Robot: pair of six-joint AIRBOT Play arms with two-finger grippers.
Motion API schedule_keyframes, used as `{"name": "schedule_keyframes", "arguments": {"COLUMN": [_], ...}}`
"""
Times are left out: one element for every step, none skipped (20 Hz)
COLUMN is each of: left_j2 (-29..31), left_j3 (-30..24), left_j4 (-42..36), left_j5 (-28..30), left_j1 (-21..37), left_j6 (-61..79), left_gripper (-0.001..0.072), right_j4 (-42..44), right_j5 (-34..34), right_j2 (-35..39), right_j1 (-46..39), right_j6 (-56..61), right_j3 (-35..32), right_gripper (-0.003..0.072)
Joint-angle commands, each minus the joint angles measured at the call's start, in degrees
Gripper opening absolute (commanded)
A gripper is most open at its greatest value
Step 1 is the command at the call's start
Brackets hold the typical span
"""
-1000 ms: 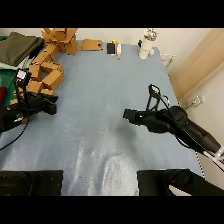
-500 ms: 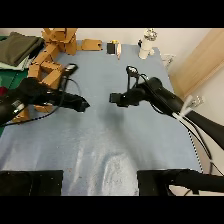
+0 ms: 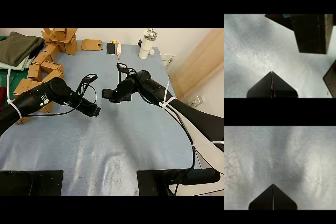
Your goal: Fold the box.
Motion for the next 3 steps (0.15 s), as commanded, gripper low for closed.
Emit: {"name": "schedule_keyframes", "arguments": {"left_j2": [-0.5,-0.5,-0.5], "left_j3": [0.3,0.3,0.3], "left_j4": [0.3,0.3,0.3], "left_j5": [-0.3,-0.3,-0.3], "left_j1": [-0.3,-0.3,-0.3], "left_j6": [-0.6,-0.6,-0.6], "left_gripper": [0.0012,0.0012,0.0012], "right_j4": [0.7,0.7,0.7], "right_j5": [-0.2,-0.2,-0.2], "right_j2": [-0.3,-0.3,-0.3], "right_j1": [0.0,0.0,0.0], "right_j6": [-0.3,-0.3,-0.3], "right_j3": [0.3,0.3,0.3], "right_gripper": [0.0005,0.0005,0.0005]}}
